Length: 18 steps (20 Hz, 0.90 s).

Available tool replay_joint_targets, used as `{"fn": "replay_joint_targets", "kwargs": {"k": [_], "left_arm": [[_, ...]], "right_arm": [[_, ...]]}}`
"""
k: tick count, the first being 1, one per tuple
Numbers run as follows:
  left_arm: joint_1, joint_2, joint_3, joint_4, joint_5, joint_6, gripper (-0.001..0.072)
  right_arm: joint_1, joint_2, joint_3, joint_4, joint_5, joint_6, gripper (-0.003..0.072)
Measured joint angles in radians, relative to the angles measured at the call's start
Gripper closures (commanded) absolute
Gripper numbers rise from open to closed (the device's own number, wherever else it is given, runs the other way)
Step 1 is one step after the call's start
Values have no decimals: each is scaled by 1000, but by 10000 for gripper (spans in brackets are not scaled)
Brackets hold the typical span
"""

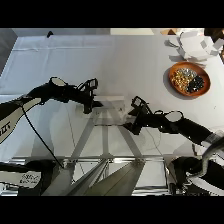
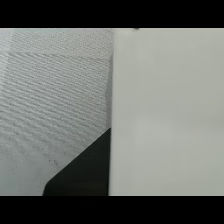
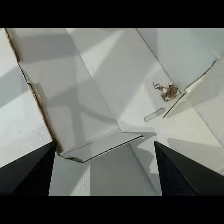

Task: Fold the box and place the chain.

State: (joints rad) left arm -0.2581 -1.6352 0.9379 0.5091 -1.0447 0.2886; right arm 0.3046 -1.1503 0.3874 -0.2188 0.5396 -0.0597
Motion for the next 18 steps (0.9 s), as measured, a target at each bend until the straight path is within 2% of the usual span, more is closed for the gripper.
{"fn": "replay_joint_targets", "kwargs": {"k": [5,8,11,18], "left_arm": [[0,0,0,0,0,0,699],[0,0,0,0,0,0,699],[0,0,0,0,0,0,699],[0,0,0,0,0,0,699]], "right_arm": [[0,0,0,-92,80,7,-6],[0,0,-1,-121,88,24,-6],[0,0,-1,-128,51,61,-6],[61,-14,-1,-36,-88,63,-6]]}}
